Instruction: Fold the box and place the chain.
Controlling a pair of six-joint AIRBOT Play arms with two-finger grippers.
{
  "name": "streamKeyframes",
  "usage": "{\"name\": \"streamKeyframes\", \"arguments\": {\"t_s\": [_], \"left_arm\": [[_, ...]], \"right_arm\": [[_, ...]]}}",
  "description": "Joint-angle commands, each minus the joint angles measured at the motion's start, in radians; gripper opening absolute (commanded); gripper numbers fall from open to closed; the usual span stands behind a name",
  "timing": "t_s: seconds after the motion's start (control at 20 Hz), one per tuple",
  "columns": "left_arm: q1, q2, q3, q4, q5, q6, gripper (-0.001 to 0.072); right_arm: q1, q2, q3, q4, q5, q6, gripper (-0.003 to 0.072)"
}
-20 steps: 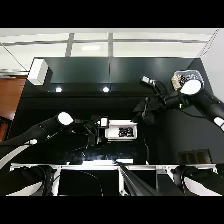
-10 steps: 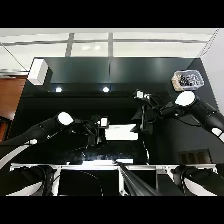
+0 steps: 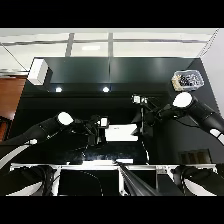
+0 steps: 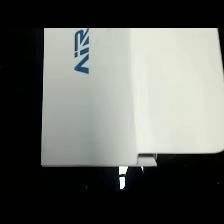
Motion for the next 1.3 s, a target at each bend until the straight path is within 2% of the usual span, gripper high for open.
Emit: {"name": "streamKeyframes", "arguments": {"t_s": [0.0, 0.35, 0.4, 0.45, 0.6, 0.7, 1.25], "left_arm": [[0.000, 0.000, 0.000, 0.000, 0.000, 0.000, 0.0502], [0.000, 0.000, 0.000, 0.000, 0.000, 0.000, 0.0502], [0.000, 0.000, 0.000, 0.000, 0.000, 0.000, 0.0503], [0.000, 0.000, 0.000, 0.000, 0.000, 0.000, 0.0502], [0.000, 0.000, 0.000, 0.000, 0.000, 0.000, 0.0502], [0.000, 0.000, 0.000, 0.000, 0.000, 0.000, 0.0502], [0.000, 0.000, 0.000, 0.000, 0.000, 0.000, 0.0503]], "right_arm": [[0.038, 0.001, 0.000, -0.008, 0.010, 0.001, 0.0720], [0.050, 0.001, 0.000, -0.042, -0.061, 0.004, 0.0720], [0.050, 0.001, 0.000, -0.042, -0.057, 0.004, 0.0566], [0.050, 0.001, 0.000, -0.039, -0.043, 0.004, 0.0464], [0.050, 0.001, 0.000, -0.037, -0.035, 0.018, 0.0464], [0.050, 0.001, 0.000, -0.037, -0.026, 0.031, 0.0329], [0.050, 0.001, 0.000, -0.061, -0.019, 0.046, 0.0323]]}}
